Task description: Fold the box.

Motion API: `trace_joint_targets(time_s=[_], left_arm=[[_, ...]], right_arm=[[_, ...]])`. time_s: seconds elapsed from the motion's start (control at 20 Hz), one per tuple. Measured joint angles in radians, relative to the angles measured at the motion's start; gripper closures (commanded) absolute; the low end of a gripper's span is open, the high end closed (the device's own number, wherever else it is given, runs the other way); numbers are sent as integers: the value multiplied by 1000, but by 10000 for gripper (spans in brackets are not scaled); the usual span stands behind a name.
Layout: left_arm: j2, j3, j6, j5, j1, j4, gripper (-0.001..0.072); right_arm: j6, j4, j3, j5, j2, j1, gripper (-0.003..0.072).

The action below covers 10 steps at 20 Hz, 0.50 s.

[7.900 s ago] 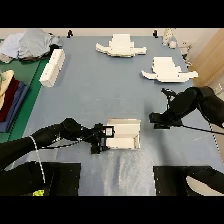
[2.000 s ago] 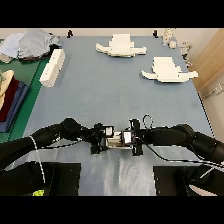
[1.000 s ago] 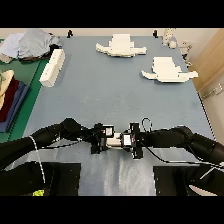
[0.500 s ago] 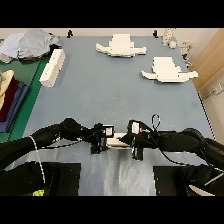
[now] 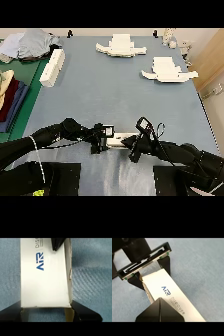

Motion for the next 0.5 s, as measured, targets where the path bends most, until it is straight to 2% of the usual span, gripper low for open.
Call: trace_joint_targets(time_s=[0.2,0.5], left_arm=[[0,0,0,0,0,0,289],[0,0,-3,0,0,-1,290]], right_arm=[[30,8,-27,63,-23,27,684],[45,10,-35,82,-68,37,684]])
